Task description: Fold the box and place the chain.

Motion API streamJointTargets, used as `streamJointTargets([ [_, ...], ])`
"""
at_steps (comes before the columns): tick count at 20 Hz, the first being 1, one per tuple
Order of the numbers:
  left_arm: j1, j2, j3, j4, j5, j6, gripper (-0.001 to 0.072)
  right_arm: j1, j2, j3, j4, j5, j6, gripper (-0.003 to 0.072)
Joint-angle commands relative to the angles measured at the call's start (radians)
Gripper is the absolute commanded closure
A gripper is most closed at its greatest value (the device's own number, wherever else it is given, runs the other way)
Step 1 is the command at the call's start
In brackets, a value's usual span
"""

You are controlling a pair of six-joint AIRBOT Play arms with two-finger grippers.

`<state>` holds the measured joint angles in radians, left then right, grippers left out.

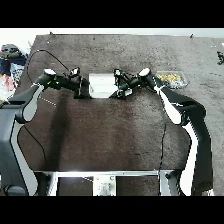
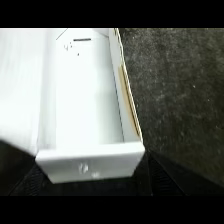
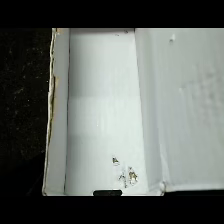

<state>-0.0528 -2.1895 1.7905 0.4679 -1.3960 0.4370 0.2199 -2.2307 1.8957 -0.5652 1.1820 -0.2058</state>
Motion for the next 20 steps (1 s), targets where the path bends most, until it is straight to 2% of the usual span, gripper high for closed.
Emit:
streamJointTargets([
  [1, -0.027, -0.001, 0.0, 0.003, 0.042, 0.001, -0.0011, 0.001, 0.001, 0.0, 0.0, 0.0, 0.0, 0.0183],
  [4, -0.041, -0.011, 0.0, 0.003, 0.077, -0.002, -0.0011, 0.001, 0.001, 0.0, 0.0, 0.0, 0.0, 0.0183],
  [19, -0.042, -0.027, 0.0, -0.004, 0.079, -0.002, -0.0003, 0.001, 0.001, 0.0, 0.0, 0.0, 0.0, 0.0183],
  [20, -0.042, -0.027, 0.0, -0.004, 0.076, -0.003, 0.0181, 0.001, 0.001, 0.0, 0.0, 0.0, 0.0, 0.0183],
])
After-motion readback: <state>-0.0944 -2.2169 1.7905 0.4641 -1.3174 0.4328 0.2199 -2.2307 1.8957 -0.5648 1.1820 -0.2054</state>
